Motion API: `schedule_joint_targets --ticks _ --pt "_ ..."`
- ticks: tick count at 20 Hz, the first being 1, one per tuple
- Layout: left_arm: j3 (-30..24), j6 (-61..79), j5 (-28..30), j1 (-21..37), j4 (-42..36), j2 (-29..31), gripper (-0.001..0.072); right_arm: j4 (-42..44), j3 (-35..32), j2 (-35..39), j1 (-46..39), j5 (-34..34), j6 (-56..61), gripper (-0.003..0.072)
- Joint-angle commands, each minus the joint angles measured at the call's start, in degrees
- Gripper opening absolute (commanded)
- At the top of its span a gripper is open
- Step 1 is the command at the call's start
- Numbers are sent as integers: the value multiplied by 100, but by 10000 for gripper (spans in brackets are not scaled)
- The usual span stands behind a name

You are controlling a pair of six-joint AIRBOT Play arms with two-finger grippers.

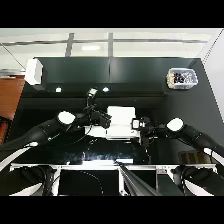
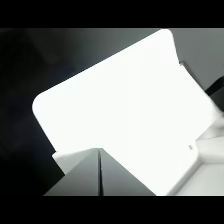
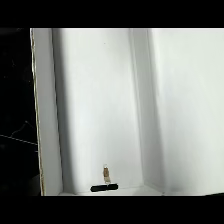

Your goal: Fold the box and place the chain.

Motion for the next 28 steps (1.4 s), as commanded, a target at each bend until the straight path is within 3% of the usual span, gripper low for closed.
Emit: schedule_joint_targets --ticks 1,5,8,11,14,15,16,17,20,24,28 --pt "90 79 13 -120 254 -260 30 -4 -2 4 2 4 -2 534" --pt "138 79 -87 -70 529 -232 30 -2 -2 4 2 4 -2 534" --pt "138 24 -326 352 1351 398 31 -4 -2 4 2 4 -2 534" --pt "133 -249 -1117 1167 2441 1281 34 -4 -2 4 2 4 -2 534" --pt "129 -203 -2339 2039 2590 1646 51 -2 -2 4 2 4 -2 534" --pt "107 35 -2791 2179 2660 1620 245 -2 -2 4 2 7 -2 534" --pt "35 398 -3021 2192 2802 1591 540 -2 -2 4 2 4 -2 534" --pt "-81 603 -3040 2149 2833 1585 704 -2 -2 4 2 4 -2 533" --pt "-369 1987 -2538 1788 2935 1585 707 -4 -2 4 2 4 -2 534" --pt "-584 2559 -1106 1143 3038 1456 702 -2 -2 4 2 4 -2 534" --pt "-581 2566 -1029 955 3060 1014 691 -4 -2 4 2 4 -2 534"
